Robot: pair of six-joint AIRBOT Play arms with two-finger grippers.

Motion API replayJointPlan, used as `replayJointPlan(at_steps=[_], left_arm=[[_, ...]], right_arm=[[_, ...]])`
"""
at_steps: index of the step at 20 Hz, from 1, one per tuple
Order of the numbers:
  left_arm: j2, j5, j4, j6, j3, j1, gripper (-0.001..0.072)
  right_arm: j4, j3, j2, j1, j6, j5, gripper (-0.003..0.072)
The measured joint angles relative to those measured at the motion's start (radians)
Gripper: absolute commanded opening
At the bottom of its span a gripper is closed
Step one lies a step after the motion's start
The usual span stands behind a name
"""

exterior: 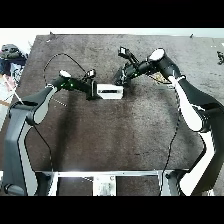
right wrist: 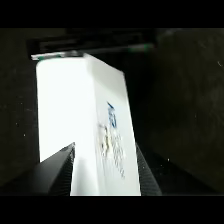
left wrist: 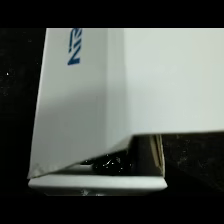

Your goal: Fold the box and place the chain.

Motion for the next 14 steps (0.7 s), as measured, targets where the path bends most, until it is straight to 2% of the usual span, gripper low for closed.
replayJointPlan(at_steps=[5,6,7,14], left_arm=[[0.000,0.000,0.000,0.000,0.000,0.000,0.0447],[0.000,0.000,0.000,0.000,0.000,0.000,0.0447],[0.000,0.000,0.000,0.000,0.000,0.000,0.0447],[0.000,0.000,0.000,0.000,0.000,0.000,0.0447]], right_arm=[[0.077,-0.095,0.007,-0.009,-0.051,-0.064,0.0425],[0.095,-0.112,0.008,-0.008,-0.072,-0.075,0.0556],[0.109,-0.127,0.008,-0.006,-0.089,-0.076,0.0621],[0.118,-0.180,0.008,0.023,-0.162,-0.129,0.0602]])
